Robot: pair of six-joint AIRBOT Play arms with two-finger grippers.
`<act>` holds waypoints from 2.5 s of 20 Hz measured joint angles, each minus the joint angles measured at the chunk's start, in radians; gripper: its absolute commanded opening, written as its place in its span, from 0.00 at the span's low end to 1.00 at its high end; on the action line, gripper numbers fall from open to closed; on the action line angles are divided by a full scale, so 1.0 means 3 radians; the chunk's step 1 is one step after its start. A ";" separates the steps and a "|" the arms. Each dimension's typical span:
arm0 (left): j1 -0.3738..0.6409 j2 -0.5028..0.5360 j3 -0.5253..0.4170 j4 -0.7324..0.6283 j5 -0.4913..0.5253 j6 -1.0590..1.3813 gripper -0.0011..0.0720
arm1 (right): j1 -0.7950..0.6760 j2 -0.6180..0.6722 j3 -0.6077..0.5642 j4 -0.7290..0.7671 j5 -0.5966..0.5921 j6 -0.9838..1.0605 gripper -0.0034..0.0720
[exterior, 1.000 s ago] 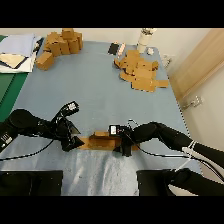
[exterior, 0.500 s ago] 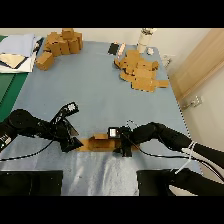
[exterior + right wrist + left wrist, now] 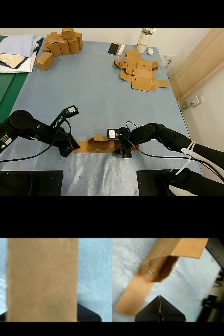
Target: Fold the box.
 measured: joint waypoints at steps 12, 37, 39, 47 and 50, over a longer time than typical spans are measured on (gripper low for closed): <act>-0.1158 -0.0249 -0.0188 -0.1316 0.2265 -0.1071 0.03 | 0.0001 0.0000 -0.0001 -0.0008 -0.0006 0.0003 0.73; -0.0637 -0.0314 -0.0071 -0.1439 0.2112 -0.0512 0.03 | 0.0001 -0.0001 -0.0004 -0.0011 -0.0022 -0.0004 0.73; -0.0184 -0.0003 -0.0072 -0.1438 0.1497 -0.0071 0.03 | 0.0001 -0.0001 -0.0004 -0.0011 -0.0022 -0.0004 0.73; 0.0982 0.0273 -0.0076 -0.1194 -0.0420 0.1268 0.65 | 0.0001 -0.0001 -0.0004 -0.0010 -0.0022 -0.0001 0.73; 0.0980 0.0280 -0.0196 -0.1088 -0.0268 0.1648 0.80 | 0.0001 -0.0001 -0.0004 -0.0011 -0.0022 0.0001 0.73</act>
